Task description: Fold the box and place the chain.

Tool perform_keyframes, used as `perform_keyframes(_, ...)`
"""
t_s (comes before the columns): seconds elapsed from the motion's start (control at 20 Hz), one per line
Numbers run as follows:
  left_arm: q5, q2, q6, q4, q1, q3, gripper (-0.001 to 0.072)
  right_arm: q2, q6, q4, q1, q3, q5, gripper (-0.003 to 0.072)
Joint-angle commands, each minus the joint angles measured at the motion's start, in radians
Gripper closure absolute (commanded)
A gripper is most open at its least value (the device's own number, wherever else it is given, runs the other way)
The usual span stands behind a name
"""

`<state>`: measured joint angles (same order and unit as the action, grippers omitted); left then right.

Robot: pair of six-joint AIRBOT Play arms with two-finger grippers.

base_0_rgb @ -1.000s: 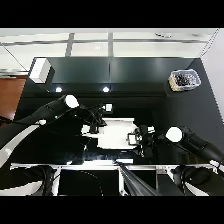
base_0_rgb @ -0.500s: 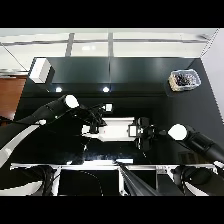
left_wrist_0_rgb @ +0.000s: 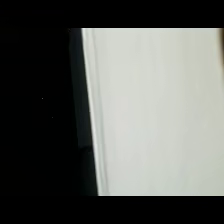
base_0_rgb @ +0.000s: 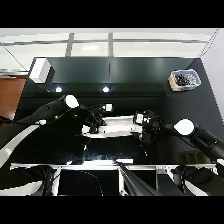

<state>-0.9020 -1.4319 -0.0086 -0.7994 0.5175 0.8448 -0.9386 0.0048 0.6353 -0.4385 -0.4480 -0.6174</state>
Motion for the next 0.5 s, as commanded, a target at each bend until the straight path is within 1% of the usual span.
perform_keyframes(0.0,0.001,0.000,0.001,0.000,0.000,0.000,0.0683,-0.035,-0.062,-0.081,0.013,-0.001,0.008,0.0000)
perform_keyframes(0.1,0.000,0.000,0.001,0.000,0.000,0.000,0.0683,-0.058,-0.169,-0.166,0.013,-0.001,-0.008,0.0000)
perform_keyframes(0.15,0.000,0.000,0.001,0.000,0.000,0.000,0.0683,-0.067,-0.220,-0.206,0.013,-0.001,-0.036,0.0000)
perform_keyframes(0.25,0.000,0.000,0.001,0.000,0.000,0.000,0.0683,-0.095,-0.261,-0.215,0.013,0.000,-0.094,0.0000)
perform_keyframes(0.4,0.000,0.000,0.001,0.000,0.000,0.000,0.0683,-0.146,-0.345,-0.214,0.013,0.000,-0.094,0.0000)
perform_keyframes(0.45,0.000,0.000,0.001,0.000,0.000,0.000,0.0683,-0.161,-0.346,-0.214,0.013,0.000,-0.100,0.0000)
